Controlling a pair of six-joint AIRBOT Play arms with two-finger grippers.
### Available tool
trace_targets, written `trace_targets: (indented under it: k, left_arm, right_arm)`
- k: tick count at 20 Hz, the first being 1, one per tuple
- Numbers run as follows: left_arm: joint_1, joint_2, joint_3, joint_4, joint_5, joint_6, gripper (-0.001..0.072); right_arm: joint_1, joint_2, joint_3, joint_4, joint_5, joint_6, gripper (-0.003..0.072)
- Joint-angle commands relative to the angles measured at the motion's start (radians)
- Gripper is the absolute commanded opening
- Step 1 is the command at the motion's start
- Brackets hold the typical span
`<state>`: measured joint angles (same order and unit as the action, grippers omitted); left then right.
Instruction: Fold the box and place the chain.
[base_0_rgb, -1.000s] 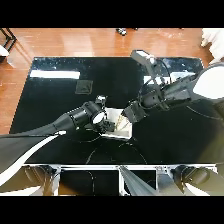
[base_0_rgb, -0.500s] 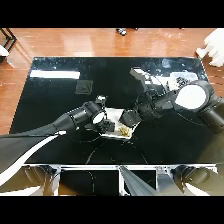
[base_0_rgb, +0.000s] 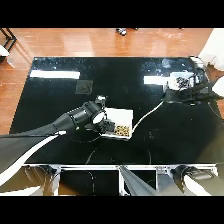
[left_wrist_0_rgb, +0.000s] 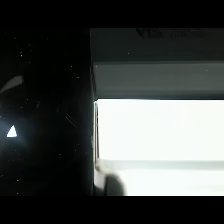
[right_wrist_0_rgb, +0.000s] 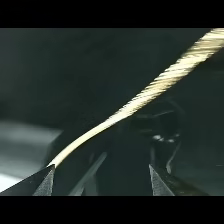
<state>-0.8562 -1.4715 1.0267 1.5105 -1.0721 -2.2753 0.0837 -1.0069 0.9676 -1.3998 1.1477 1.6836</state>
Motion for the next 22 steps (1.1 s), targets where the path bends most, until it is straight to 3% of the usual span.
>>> trace_targets:
  k: [1,4,8,10,12,14,15,16,17,18,22]
  left_arm:
    - [0.001,0.000,0.000,-0.001,-0.003,0.001,0.0022]
    - [0.000,0.000,0.000,-0.005,-0.006,0.001,0.0022]
    - [0.000,0.000,0.000,-0.004,-0.006,0.000,0.0022]
    - [0.000,0.000,0.000,-0.005,-0.006,0.000,0.0022]
    - [0.000,0.000,0.000,-0.004,-0.006,0.000,0.0022]
    - [0.001,0.000,0.000,-0.004,-0.004,0.000,0.0022]
    - [0.001,0.000,0.000,-0.004,-0.002,0.000,0.0022]
    - [0.001,0.000,0.000,-0.004,-0.002,0.000,0.0022]
    - [0.001,0.000,0.000,-0.004,-0.002,0.000,0.0022]
    - [0.001,0.000,0.000,-0.004,-0.002,0.000,0.0022]
    - [0.001,0.000,0.000,-0.004,-0.002,0.000,0.0022]
  right_arm:
    - [-0.136,-0.105,-0.048,-0.093,-0.190,0.144,0.0685]
    - [-0.135,-0.296,0.003,-0.093,-0.290,0.210,0.0685]
    - [-0.135,-0.504,0.153,-0.093,-0.284,0.275,0.0683]
    - [-0.135,-0.570,0.210,-0.093,-0.250,0.286,0.0633]
    - [-0.135,-0.602,0.240,-0.093,-0.229,0.289,0.0521]
    - [-0.135,-0.606,0.243,-0.093,-0.232,0.289,0.0511]
    - [-0.135,-0.606,0.243,-0.094,-0.225,0.288,0.0342]
    - [-0.135,-0.606,0.243,-0.094,-0.218,0.285,0.0268]
    - [-0.135,-0.606,0.244,-0.093,-0.208,0.270,0.0069]
    - [-0.135,-0.606,0.246,-0.093,-0.193,0.260,0.0012]
    - [-0.136,-0.557,0.294,-0.051,-0.104,0.083,0.0014]
